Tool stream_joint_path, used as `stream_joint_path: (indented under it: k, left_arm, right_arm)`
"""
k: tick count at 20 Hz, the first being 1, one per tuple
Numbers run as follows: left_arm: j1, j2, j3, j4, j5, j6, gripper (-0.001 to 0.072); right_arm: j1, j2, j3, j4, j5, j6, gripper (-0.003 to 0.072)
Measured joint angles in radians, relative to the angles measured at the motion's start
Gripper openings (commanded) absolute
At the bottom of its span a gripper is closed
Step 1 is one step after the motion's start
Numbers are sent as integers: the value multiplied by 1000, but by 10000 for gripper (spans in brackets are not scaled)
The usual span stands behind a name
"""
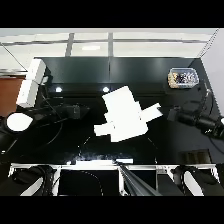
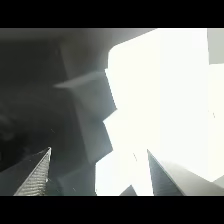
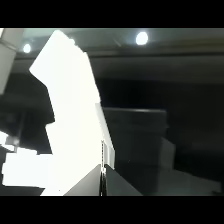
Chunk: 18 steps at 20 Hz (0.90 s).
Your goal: Fold the box and place the chain.
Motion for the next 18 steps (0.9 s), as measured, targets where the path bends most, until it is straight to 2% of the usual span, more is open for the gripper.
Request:
stream_joint_path:
  k: [3, 6, 10, 12, 16, 18]
  left_arm:
    - [-51, -99, 0, -62, -3, -16, 699]
    - [-53, -229, 1, -232, -11, 57, 700]
    - [4, -393, 2, -494, -95, 282, 700]
    - [31, -469, 13, -576, -137, 365, 700]
    - [47, -611, 89, -644, -255, 508, 699]
    - [45, -686, 145, -660, -355, 580, 699]
  right_arm:
    - [44, 49, -77, 14, -39, -10, 11]
    - [67, 68, -111, 21, -55, -14, 11]
    - [77, 77, -126, 26, -63, -16, 11]
    - [80, 78, -127, 25, -63, -17, 11]
    - [81, 79, -129, 25, -64, -17, 11]
    - [81, 79, -130, 24, -64, -16, 11]
